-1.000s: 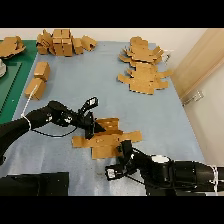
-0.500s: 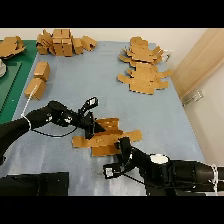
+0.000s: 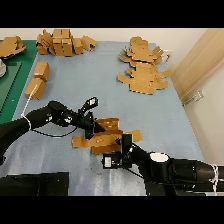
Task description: Fold the box.
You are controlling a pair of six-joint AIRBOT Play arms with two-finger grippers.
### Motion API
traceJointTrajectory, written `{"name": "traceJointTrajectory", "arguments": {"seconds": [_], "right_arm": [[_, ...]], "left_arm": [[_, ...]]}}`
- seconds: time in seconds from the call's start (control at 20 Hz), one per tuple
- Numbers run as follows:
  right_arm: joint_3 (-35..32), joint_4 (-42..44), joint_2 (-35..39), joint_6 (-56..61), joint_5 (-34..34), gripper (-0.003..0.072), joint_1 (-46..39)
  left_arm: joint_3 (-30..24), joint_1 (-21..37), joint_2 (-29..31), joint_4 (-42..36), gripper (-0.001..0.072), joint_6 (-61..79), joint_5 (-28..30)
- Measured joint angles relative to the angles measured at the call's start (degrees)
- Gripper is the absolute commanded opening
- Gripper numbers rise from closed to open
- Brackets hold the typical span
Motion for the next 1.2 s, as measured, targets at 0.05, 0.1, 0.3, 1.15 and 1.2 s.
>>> {"name": "traceJointTrajectory", "arguments": {"seconds": [0.05,0.1,0.3,1.15,1.2], "right_arm": [[0.04,-0.46,0.0,0.57,-0.02,0.0474,-0.11],[0.07,-0.79,0.0,1.07,-0.02,0.0479,-0.15],[0.09,-1.22,0.0,2.51,0.02,0.0557,-0.24],[-1.33,20.87,6.21,-16.39,8.7,0.072,-18.6],[-1.4,24.26,5.7,-20.24,9.79,0.072,-19.89]], "left_arm": [[0.0,0.0,0.0,0.0,0.0012,0.0,0.0],[0.0,0.0,0.0,0.0,0.0012,0.0,0.0],[0.0,0.0,0.0,0.0,0.0012,0.0,-0.02],[0.0,0.0,0.0,-0.02,0.0012,0.0,0.0],[0.0,0.0,0.0,0.0,0.0012,0.0,0.0]]}}
